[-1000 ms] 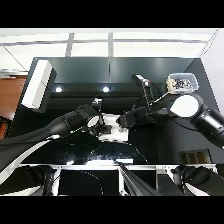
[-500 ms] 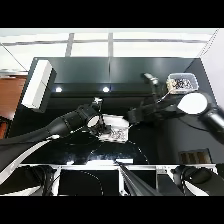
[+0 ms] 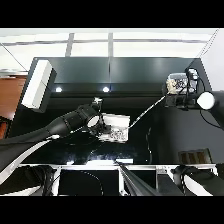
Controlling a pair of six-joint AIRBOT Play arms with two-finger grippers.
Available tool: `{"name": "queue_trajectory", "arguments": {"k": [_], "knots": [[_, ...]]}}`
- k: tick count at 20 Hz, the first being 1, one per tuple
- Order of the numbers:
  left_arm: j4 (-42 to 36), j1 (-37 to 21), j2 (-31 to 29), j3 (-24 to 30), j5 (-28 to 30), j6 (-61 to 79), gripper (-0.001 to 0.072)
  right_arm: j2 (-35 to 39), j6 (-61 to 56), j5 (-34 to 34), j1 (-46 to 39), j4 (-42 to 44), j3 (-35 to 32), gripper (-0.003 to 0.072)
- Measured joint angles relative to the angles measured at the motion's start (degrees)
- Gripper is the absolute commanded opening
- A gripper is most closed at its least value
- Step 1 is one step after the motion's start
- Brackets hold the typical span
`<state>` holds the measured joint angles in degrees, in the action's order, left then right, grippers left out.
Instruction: Fold the box and place the chain.
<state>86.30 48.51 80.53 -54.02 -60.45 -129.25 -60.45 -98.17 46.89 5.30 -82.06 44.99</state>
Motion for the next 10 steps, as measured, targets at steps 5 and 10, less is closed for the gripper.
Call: {"name": "queue_trajectory", "arguments": {"k": [5, 10], "knots": [[-0.02, 0.0, 0.0, 0.0, 0.0, 0.0, 0.003, -16.28, -10.19, -6.43, -3.5, -1.75, 9.05, 0.072], [0.0, 0.0, 0.0, 0.0, 0.0, 0.0, 0.003, -27.06, -13.7, -8.55, -4.37, 3.45, 16.22, 0.0017]]}}
